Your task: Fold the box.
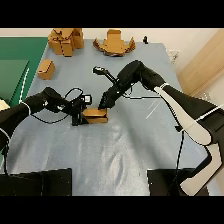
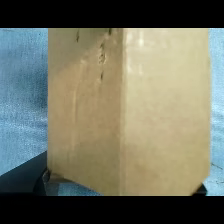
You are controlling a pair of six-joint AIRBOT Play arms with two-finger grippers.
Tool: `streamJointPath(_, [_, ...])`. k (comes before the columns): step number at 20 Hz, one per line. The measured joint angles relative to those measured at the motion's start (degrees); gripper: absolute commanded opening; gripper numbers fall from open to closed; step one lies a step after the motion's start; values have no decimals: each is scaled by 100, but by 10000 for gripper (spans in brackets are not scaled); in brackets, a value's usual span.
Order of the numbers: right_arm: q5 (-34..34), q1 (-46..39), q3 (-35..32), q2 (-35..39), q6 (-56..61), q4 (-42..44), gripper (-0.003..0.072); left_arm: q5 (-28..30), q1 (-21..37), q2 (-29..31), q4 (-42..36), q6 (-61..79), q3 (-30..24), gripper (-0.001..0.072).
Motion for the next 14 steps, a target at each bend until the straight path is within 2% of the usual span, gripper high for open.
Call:
streamJointPath(1, [87, 13, -131, 70, 11, -13, 82, 0, 0, 0, 0, 0, 0, 355])
streamJointPath(6, [1023, 72, -1161, 540, -402, 225, 93, 0, 0, 0, 0, -7, 0, 355])
streamJointPath(7, [1213, 103, -1287, 592, -531, 256, 122, 0, 0, 0, 0, -7, 0, 355])
streamJointPath(8, [1419, 140, -1386, 638, -678, 289, 220, 0, 0, 0, 0, -9, 0, 355])
streamJointPath(13, [1891, 358, -1547, 726, -1062, 376, 244, -2, 0, 0, 0, -33, 0, 355])
streamJointPath(14, [1899, 385, -1543, 732, -1086, 378, 411, -2, 0, 0, 0, -33, 0, 355])
